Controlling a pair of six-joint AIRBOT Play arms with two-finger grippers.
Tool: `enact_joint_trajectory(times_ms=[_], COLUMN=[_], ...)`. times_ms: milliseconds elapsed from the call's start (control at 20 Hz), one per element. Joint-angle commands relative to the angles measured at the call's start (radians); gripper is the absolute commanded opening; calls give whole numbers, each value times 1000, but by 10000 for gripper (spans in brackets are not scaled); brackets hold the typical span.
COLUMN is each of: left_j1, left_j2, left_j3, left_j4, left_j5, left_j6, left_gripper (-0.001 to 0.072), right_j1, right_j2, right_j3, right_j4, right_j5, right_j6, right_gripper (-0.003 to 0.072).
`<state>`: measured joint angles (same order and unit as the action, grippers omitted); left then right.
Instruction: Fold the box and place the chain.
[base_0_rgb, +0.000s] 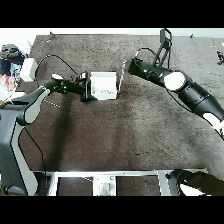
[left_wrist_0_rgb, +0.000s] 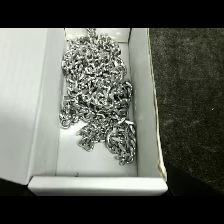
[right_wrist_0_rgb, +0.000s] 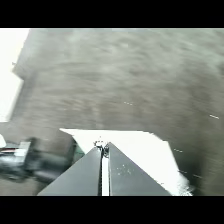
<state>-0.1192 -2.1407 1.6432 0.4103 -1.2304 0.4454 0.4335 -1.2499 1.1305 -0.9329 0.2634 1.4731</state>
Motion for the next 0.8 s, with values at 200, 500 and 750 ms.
enact_joint_trajectory(times_ms=[200, 500, 750], left_j1=[0, 0, 0], left_j2=[1, 1, 1], left_j3=[0, 0, 0], left_j4=[0, 0, 0], left_j5=[0, 0, 0], left_j6=[0, 0, 0], left_gripper=[458, 459, 458], right_j1=[138, 124, 65], right_j2=[-107, -187, -290], right_j3=[140, 168, 167], right_j4=[43, -21, -25], right_j5=[-98, 32, 97], right_j6=[-8, -7, -7], right_gripper=[10, 10, 12])
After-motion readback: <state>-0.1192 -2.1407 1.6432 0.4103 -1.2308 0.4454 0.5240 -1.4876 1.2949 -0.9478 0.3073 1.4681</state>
